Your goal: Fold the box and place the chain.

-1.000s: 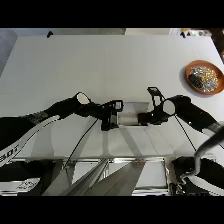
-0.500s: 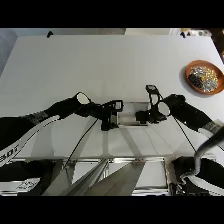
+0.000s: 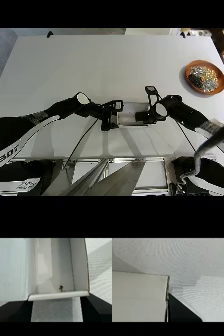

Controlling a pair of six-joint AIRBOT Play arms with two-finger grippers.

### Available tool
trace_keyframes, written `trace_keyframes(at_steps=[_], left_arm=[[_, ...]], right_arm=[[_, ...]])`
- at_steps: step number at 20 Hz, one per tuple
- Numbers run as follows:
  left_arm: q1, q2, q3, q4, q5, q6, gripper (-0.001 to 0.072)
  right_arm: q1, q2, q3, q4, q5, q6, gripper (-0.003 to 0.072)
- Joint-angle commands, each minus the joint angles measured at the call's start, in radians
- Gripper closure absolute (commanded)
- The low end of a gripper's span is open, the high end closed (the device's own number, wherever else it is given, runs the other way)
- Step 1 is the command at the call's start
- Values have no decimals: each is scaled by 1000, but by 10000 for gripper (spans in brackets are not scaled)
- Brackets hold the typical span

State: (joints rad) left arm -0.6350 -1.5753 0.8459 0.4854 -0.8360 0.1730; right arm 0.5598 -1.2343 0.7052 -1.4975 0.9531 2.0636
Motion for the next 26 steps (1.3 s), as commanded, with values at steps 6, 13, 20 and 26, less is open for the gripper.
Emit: trace_keyframes(at_steps=[6,13,20,26], left_arm=[[0,1,0,1,1,3,497],[0,1,0,1,0,3,497],[0,1,0,1,1,3,497],[0,1,0,1,1,3,497]], right_arm=[[23,-19,-1,2,-14,-2,629],[23,-39,-1,1,-53,9,547],[23,-39,-1,1,-47,6,671],[23,5,-1,0,-45,4,435]])
